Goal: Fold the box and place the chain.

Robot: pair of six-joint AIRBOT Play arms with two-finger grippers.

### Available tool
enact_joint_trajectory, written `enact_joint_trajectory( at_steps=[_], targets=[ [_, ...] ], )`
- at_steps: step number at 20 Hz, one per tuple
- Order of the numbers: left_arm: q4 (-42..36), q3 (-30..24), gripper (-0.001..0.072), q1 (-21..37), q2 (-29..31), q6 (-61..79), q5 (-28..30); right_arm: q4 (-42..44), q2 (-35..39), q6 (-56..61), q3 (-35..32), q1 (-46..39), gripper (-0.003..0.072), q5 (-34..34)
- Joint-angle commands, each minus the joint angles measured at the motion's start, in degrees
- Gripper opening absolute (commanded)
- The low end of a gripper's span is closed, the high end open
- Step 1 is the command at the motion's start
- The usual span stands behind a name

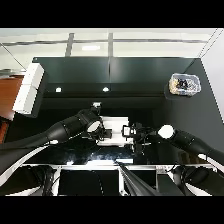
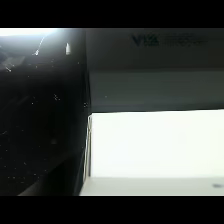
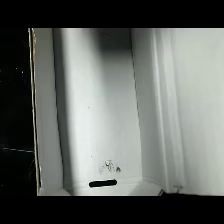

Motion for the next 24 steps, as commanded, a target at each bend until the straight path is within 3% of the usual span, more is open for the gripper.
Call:
enact_joint_trajectory(
  at_steps=[1, 2, 12, 16, 24],
  targets=[
    [-0.37, 0.07, 0.0181, -0.07, -0.57, -0.02, -0.04, 0.00, -0.02, 0.02, 0.00, 0.02, 0.0348, 0.04],
    [-0.31, 0.07, 0.0151, -0.07, -0.57, 0.00, -0.04, 0.00, -0.02, 0.00, 0.00, 0.02, 0.0348, 0.04],
    [-0.35, 0.11, 0.0140, -0.07, -0.52, -0.02, -0.07, 0.00, -0.02, 0.02, -0.02, 0.02, 0.0348, 0.04],
    [-0.52, 0.13, 0.0249, -0.04, -0.52, -0.39, -0.09, 0.00, -0.02, 0.02, -0.02, 0.02, 0.0348, 0.04],
    [-0.22, 0.13, 0.0237, 0.07, -0.50, -0.48, -0.31, 0.00, -0.02, 0.02, -0.02, 0.02, 0.0348, 0.04]
  ],
)
